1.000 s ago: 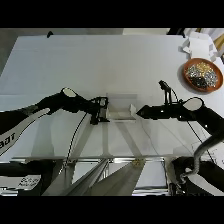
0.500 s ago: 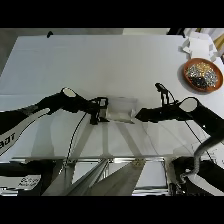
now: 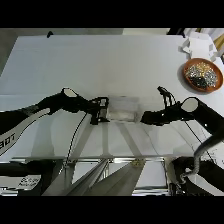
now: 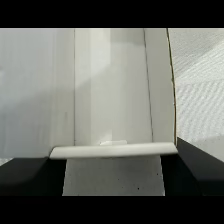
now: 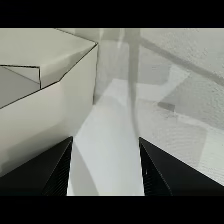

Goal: Fold the box and place the chain.

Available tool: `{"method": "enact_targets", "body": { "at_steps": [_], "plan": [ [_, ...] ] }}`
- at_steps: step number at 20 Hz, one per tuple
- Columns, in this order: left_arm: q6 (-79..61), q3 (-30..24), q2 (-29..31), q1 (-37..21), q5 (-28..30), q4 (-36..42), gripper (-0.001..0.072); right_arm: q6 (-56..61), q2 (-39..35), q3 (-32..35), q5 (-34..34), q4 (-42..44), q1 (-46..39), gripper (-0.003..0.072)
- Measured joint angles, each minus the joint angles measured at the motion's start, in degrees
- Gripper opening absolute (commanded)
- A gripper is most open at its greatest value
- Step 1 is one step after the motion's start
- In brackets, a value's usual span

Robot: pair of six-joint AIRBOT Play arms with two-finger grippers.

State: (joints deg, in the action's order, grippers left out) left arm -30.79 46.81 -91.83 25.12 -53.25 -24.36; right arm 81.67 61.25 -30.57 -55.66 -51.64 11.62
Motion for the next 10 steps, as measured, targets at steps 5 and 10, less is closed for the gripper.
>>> {"method": "enact_targets", "body": {
  "at_steps": [5,10],
  "plan": [
    [0.00,0.00,0.00,0.00,-0.07,-0.04,0.0153,-0.46,-0.02,-3.87,-0.85,0.66,-0.02,0.0475],
    [-0.04,0.00,0.00,0.00,-0.09,-0.04,0.0153,-0.59,0.15,-5.90,-1.64,2.01,2.64,0.0475]
  ]
}}
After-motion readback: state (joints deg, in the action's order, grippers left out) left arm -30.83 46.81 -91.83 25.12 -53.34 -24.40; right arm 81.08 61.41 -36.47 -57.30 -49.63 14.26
